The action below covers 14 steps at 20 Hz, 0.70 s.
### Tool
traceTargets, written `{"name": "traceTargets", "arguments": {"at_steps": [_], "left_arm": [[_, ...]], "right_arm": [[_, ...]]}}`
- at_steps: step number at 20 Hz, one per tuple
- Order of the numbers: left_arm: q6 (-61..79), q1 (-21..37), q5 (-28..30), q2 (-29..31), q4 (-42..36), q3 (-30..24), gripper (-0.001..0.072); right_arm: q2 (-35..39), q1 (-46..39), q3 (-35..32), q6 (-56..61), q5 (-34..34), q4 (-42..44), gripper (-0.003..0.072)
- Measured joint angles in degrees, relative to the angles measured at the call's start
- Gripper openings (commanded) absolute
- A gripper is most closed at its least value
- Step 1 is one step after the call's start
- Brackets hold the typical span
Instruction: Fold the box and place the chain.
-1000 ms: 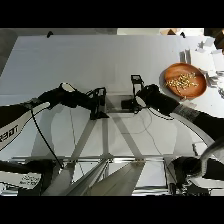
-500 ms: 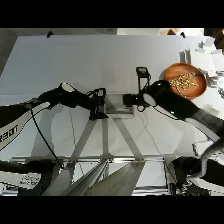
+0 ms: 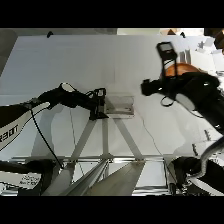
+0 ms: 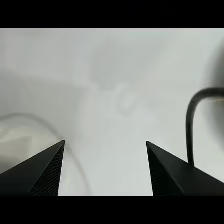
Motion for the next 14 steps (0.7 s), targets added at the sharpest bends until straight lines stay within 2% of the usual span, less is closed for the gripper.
{"name": "traceTargets", "arguments": {"at_steps": [3, 5, 7, 11, 14], "left_arm": [[0.0, 0.0, 0.0, 0.0, 0.0, 0.0, 0.018], [0.0, 0.0, 0.0, 0.0, 0.0, 0.0, 0.018], [0.0, 0.0, 0.0, 0.0, 0.0, 0.0, 0.018], [0.0, 0.0, 0.0, 0.0, 0.0, 0.0, 0.018], [0.0, 0.0, 0.0, 0.0, 0.0, 0.0, 0.018]], "right_arm": [[0.8, -9.3, 0.0, -0.9, -0.9, -2.8, 0.0581], [0.7, -16.4, 0.0, -2.1, -3.3, -3.4, 0.0665], [-0.4, -23.0, 0.0, -3.2, -5.3, -3.9, 0.0665], [-6.6, -32.9, 2.1, -6.9, -7.7, -1.8, 0.0671], [-14.4, -37.9, 6.9, -11.6, -8.0, 4.4, 0.0671]]}}
